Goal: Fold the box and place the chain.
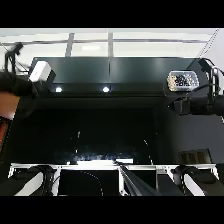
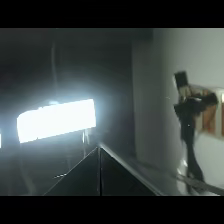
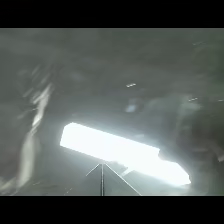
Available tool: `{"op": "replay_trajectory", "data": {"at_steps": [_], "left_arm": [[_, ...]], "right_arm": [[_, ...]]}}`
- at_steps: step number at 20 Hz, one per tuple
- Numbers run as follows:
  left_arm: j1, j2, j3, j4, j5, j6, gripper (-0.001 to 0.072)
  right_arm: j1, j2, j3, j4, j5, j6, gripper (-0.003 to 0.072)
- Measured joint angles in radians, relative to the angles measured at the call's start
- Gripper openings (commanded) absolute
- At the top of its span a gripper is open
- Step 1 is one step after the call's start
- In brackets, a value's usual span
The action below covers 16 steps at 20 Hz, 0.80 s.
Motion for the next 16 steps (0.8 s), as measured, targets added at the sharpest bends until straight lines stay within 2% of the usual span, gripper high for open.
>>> {"op": "replay_trajectory", "data": {"at_steps": [3, 6, 9, 16], "left_arm": [[-0.083, 0.209, -0.269, -0.001, 0.176, 0.018, 0.0031], [-0.117, 0.303, -0.411, 0.012, 0.262, 0.027, 0.0031], [-0.131, 0.338, -0.471, 0.026, 0.301, 0.029, 0.0031], [-0.138, 0.356, -0.503, 0.036, 0.329, 0.032, 0.0031]], "right_arm": [[0.031, 0.034, -0.128, -0.075, -0.164, 0.009, 0.0010], [0.043, 0.047, -0.216, -0.109, -0.281, 0.012, 0.0009], [0.048, 0.052, -0.251, -0.128, -0.323, 0.012, 0.0008], [0.050, 0.055, -0.271, -0.141, -0.347, 0.015, 0.0008]]}}
